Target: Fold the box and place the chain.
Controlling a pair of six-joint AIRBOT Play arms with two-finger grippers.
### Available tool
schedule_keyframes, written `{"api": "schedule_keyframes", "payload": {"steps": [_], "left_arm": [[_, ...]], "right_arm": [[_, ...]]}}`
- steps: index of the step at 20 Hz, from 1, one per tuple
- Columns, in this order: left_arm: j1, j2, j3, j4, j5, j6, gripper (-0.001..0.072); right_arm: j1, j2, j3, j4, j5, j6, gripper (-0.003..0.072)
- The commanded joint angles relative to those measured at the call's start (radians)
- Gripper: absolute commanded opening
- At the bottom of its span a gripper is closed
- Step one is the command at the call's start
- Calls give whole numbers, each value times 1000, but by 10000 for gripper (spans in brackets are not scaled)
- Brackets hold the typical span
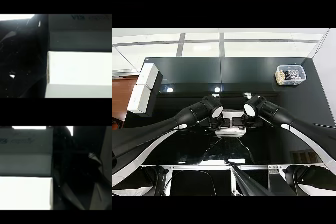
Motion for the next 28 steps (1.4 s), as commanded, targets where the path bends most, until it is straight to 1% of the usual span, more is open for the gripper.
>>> {"api": "schedule_keyframes", "payload": {"steps": [1,8,9,10,11,12,13,14,17,18,19,20,23,25,27,28], "left_arm": [[1,0,1,1,-2,1,24],[1,0,1,1,2,1,24],[1,0,1,1,2,1,24],[1,0,1,1,2,1,24],[1,0,1,0,2,1,24],[1,0,1,0,2,1,25],[1,0,1,1,2,1,24],[1,0,1,0,2,1,24],[1,0,1,0,1,1,24],[1,0,1,0,2,1,24],[1,0,1,0,2,1,24],[1,0,1,1,2,1,24],[1,0,1,0,2,1,24],[1,0,1,0,2,1,24],[1,0,1,0,3,1,24],[1,0,1,1,3,1,24]], "right_arm": [[2,-10,1,14,4,-30,18],[2,-9,1,15,6,-38,19],[2,-9,1,20,6,-38,33],[2,-9,1,21,6,-38,156],[2,-9,1,21,7,-38,260],[2,-9,1,21,8,-39,255],[2,-9,1,20,9,-46,96],[2,-9,1,20,9,-50,17],[2,-9,1,20,5,-50,19],[2,-7,1,20,5,-47,40],[2,-4,2,20,5,-42,214],[2,0,4,20,7,-43,309],[2,59,4,15,26,-104,306],[2,149,4,5,48,-157,306],[1,273,4,-66,59,-164,306],[-2,337,4,-140,66,-164,306]]}}
